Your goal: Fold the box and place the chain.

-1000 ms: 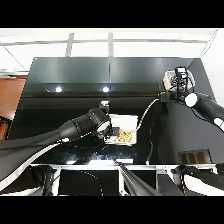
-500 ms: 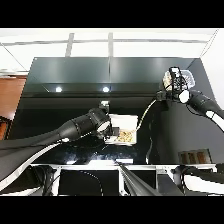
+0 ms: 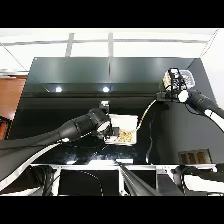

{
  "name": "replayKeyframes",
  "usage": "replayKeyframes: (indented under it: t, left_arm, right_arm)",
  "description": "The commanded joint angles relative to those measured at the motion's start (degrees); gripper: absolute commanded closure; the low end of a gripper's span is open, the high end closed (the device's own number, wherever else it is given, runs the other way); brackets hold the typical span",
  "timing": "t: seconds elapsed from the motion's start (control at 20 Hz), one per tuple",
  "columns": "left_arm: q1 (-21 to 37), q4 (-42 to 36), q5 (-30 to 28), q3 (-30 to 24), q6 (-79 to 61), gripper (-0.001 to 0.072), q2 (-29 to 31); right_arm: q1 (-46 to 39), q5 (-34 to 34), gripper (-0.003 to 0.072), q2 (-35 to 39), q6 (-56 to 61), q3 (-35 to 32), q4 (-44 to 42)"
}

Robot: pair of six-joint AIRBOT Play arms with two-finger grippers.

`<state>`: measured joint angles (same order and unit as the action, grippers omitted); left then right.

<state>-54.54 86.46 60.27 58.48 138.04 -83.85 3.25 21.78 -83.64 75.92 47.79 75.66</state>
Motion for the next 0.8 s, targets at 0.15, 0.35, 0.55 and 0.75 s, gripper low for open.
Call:
replayKeyframes:
  t: [0.15, 0.35, 0.55, 0.75]
  left_arm:
    - [0.0, 0.0, 0.0, 0.0, 0.0, 0.0682, 0.0]
    - [0.0, 0.0, 0.0, 0.0, 0.0, 0.0682, 0.0]
    - [0.0, 0.0, 0.0, 0.0, 0.0, 0.0682, 0.0]
    - [0.0, 0.0, 0.0, 0.0, 0.0, 0.0682, 0.0]
  right_arm:
    - [0.1, 8.1, 0.0672, 2.6, 0.2, 0.0, 0.0]
    - [0.1, 18.1, 0.0673, 11.8, 0.2, 0.0, 0.0]
    - [0.1, 29.0, 0.0675, 28.9, 0.2, 0.2, -0.6]
    - [0.1, 40.0, 0.0676, 43.3, 0.2, 6.9, -4.3]
